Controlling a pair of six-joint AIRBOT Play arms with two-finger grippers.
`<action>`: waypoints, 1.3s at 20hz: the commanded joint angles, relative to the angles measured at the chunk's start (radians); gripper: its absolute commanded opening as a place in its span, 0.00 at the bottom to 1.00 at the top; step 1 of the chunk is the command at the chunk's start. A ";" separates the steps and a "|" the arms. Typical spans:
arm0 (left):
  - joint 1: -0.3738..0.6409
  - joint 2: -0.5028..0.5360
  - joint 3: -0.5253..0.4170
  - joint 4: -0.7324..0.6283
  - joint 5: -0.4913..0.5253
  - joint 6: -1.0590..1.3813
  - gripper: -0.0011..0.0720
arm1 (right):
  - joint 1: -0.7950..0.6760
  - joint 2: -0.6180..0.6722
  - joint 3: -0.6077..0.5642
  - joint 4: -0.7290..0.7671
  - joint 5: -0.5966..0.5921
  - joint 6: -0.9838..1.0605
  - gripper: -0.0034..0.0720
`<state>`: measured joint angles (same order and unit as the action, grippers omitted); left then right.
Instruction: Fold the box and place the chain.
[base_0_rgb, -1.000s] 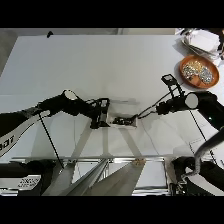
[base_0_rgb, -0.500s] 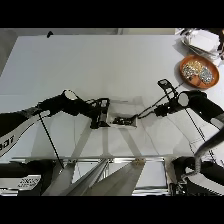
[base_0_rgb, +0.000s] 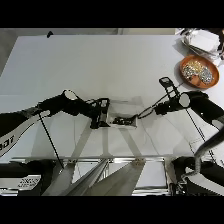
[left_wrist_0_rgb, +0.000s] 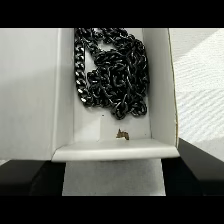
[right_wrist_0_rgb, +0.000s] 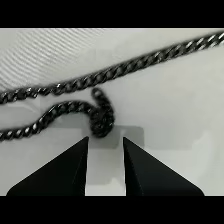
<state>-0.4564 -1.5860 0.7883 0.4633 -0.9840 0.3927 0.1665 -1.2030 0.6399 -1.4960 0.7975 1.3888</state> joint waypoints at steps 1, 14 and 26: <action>0.000 0.000 0.001 0.000 0.000 0.000 0.48 | 0.001 0.010 0.002 0.014 0.018 0.002 0.40; 0.000 0.000 0.001 0.000 0.000 0.000 0.48 | 0.001 0.006 0.002 0.064 -0.057 -0.006 0.38; 0.000 0.000 0.001 0.000 0.000 0.000 0.48 | 0.001 -0.045 0.002 0.045 -0.050 -0.008 0.22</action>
<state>-0.4564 -1.5860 0.7883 0.4629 -0.9840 0.3927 0.1661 -1.2339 0.6422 -1.4528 0.7502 1.3804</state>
